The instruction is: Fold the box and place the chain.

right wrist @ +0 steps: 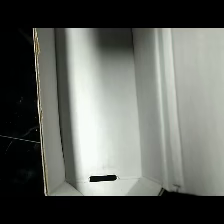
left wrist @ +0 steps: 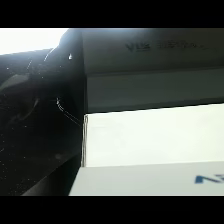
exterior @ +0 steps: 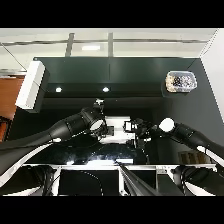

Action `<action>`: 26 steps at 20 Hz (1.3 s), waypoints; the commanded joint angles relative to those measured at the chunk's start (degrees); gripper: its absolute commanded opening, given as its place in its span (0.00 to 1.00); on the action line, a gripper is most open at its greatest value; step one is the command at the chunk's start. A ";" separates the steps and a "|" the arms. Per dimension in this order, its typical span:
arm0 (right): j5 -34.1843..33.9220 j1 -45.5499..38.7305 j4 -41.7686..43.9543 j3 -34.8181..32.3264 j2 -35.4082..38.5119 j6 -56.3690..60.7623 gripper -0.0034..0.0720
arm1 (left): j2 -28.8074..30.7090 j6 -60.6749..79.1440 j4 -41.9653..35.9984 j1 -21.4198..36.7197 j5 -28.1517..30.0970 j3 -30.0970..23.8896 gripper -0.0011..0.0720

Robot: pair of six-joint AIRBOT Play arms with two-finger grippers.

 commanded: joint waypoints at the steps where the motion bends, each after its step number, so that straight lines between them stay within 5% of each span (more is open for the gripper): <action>1: 0.02 0.04 0.02 0.00 -0.02 0.02 0.62 | -0.04 -0.31 -0.02 -0.02 0.02 0.09 0.29; 9: 0.02 0.04 0.02 0.00 -0.02 0.00 0.62 | -0.70 -0.24 0.37 -0.02 -0.59 0.09 0.29; 12: 0.02 0.04 0.02 0.00 -0.02 0.02 0.62 | -0.72 -0.11 0.37 -0.02 -0.22 0.09 0.05; 15: 0.00 0.04 0.02 0.00 -0.02 0.02 0.62 | -0.74 -0.11 0.35 -0.02 -0.24 0.09 0.05; 16: 0.00 0.04 0.02 0.00 -0.02 0.00 0.62 | -0.74 -0.11 0.26 -0.02 -0.26 0.13 0.11; 18: 0.00 0.04 0.02 0.00 -0.02 0.02 0.62 | -0.72 -0.11 0.24 -0.02 -0.70 0.52 0.56; 19: 0.02 0.04 0.02 0.00 -0.02 0.00 0.62 | -0.72 -0.11 0.37 0.00 -1.14 0.81 0.63; 24: 0.00 0.04 0.02 0.00 -0.02 0.02 0.62 | -0.81 -0.17 0.13 -0.02 -1.70 0.90 0.61; 26: 0.00 0.04 0.02 0.00 -0.02 0.02 0.62 | -1.05 -0.22 -0.33 -0.04 -1.75 0.87 0.49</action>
